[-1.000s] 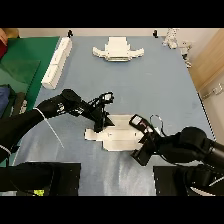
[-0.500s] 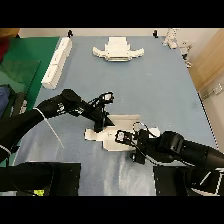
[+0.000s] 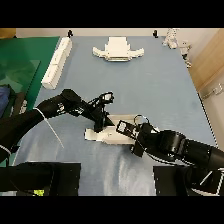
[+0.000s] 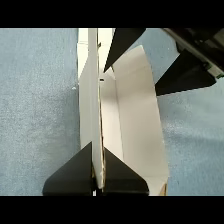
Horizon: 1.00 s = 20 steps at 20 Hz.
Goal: Fold the box.
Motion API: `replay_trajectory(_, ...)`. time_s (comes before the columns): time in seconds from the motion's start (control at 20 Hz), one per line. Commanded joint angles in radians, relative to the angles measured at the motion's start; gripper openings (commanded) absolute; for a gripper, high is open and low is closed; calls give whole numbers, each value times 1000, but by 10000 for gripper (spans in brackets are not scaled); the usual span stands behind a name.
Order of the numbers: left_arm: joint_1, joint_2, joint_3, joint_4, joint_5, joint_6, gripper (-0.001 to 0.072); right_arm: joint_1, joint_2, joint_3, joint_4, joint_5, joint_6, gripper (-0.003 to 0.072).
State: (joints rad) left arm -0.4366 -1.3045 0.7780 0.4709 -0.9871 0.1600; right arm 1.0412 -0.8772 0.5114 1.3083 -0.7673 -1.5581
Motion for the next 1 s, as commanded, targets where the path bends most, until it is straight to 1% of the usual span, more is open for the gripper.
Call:
replay_trajectory(0.0, 0, 1, 0, 0, 0, 0, 12, 2, 17, 16, -50, -62, 188, 664)
replay_trajectory(0.1, 0, 1, 0, 0, 0, 0, 12, 2, 19, 26, -52, -72, 216, 664)
replay_trajectory(0.45, 0, 1, 0, 0, 0, 0, 12, 1, 27, 30, -53, -80, 216, 680)
replay_trajectory(0.5, 0, 1, 0, 0, 0, 0, 12, 1, 29, 30, -53, -80, 216, 686)
replay_trajectory(0.55, 0, 1, 0, 0, 0, 0, 12, 1, 31, 30, -54, -83, 216, 720)
replay_trajectory(0.85, 0, 1, 0, 0, 0, 0, 12, 1, 31, 30, -97, -100, 209, 720)
replay_trajectory(0.95, 0, 1, 0, 0, 0, 0, 12, -9, 37, 30, -96, -106, 169, 720)
